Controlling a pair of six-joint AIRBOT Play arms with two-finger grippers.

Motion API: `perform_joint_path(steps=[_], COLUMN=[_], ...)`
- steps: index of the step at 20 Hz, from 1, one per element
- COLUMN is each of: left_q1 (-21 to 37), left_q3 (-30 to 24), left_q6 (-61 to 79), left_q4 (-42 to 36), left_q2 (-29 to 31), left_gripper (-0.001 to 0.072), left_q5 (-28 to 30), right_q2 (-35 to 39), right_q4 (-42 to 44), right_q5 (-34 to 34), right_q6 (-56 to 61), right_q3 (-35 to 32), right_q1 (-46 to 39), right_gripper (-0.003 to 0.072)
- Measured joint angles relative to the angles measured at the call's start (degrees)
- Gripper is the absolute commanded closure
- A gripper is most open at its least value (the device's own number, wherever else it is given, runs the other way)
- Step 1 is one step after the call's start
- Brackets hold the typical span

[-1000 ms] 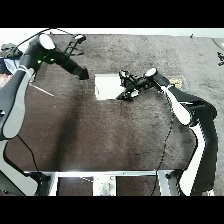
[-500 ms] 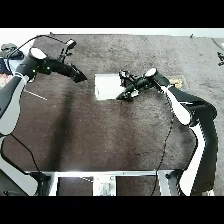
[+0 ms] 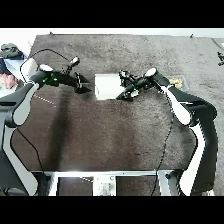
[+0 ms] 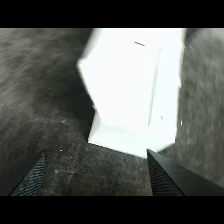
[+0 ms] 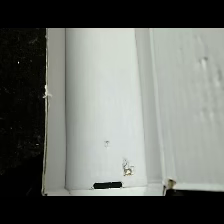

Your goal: Fold the box and place the chain.

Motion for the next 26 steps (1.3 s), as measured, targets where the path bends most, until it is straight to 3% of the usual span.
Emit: perform_joint_path(steps=[9, 26], left_q1=[-1.44, -4.02], left_q3=[-0.02, -0.02], left_q6=[16.37, 18.75], left_q4=[-2.54, -5.97], left_q2=[-3.48, -6.69], left_gripper=[-0.0011, -0.0011], left_q5=[-4.35, -1.44], right_q2=[0.02, 0.02], right_q4=[0.00, 0.00], right_q5=[0.00, 0.00], right_q6=[0.02, 0.00], right_q3=[0.00, 0.00], right_q1=[0.00, 0.00], right_gripper=[0.0417, 0.0417])
